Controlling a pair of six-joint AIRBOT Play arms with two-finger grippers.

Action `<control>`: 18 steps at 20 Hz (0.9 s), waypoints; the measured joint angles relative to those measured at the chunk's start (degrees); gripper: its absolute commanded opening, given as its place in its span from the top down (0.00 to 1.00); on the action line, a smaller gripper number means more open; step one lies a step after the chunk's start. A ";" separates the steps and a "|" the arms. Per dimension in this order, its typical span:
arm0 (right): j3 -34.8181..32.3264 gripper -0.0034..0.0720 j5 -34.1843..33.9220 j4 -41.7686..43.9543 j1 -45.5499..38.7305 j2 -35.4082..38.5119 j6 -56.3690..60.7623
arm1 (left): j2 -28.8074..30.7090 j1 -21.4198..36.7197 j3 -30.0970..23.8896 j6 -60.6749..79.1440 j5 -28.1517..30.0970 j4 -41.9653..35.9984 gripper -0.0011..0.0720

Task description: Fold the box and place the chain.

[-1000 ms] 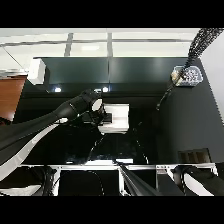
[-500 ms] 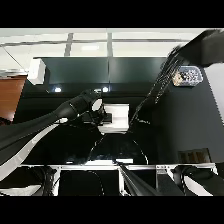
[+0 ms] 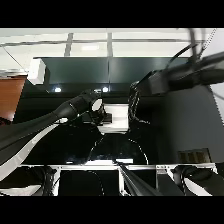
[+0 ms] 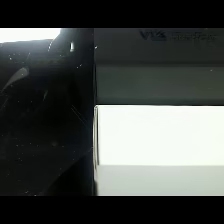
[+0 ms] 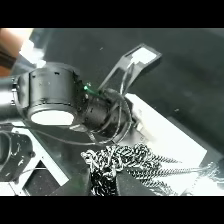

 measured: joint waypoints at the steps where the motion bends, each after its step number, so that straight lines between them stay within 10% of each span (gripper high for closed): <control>1: -2.73 0.93 -2.38 0.37 0.76 -0.04 -0.02 | 0.00 0.00 0.00 0.00 0.00 0.00 0.95; 8: -19.26 0.89 -20.57 2.86 6.08 -3.63 -0.20 | 0.00 -0.02 0.00 0.00 0.04 0.02 0.95; 10: -21.20 0.54 -22.56 3.17 6.60 -4.96 -0.17 | 0.00 -0.02 0.00 0.00 0.07 0.00 0.95; 18: -23.28 0.55 -12.48 -4.87 -3.02 -1.31 -1.29 | 0.00 0.00 0.00 0.02 0.13 0.02 0.95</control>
